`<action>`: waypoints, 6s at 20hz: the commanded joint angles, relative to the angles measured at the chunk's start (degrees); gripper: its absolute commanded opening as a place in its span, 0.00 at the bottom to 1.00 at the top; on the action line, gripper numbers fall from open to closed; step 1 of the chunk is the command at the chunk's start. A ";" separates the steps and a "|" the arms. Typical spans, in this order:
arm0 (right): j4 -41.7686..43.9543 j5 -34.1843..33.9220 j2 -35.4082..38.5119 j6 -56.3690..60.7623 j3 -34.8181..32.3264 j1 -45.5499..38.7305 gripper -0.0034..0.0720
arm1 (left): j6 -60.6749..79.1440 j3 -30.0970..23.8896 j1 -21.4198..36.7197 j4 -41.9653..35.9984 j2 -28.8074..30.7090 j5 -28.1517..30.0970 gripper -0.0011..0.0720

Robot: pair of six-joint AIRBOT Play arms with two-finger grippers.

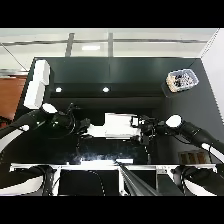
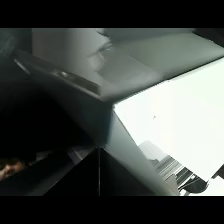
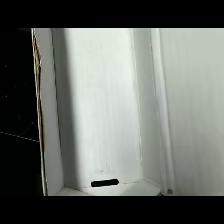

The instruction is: Fold the box and place the chain.

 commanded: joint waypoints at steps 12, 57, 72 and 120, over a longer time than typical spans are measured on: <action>0.04 0.02 -0.04 0.04 -0.02 0.07 0.05 | 7.93 3.74 0.72 -2.05 -0.96 -7.41 0.96; 0.07 -0.02 -0.04 0.07 -0.02 0.07 0.05 | -40.44 19.69 -28.44 32.85 3.15 6.34 0.93; 0.07 -0.02 -0.04 0.07 -0.02 0.07 0.05 | -58.38 20.00 -33.79 44.22 3.13 5.33 0.69; 0.07 0.00 -0.04 0.07 -0.02 0.07 0.05 | -67.21 31.28 -37.07 50.36 -9.92 -6.34 0.08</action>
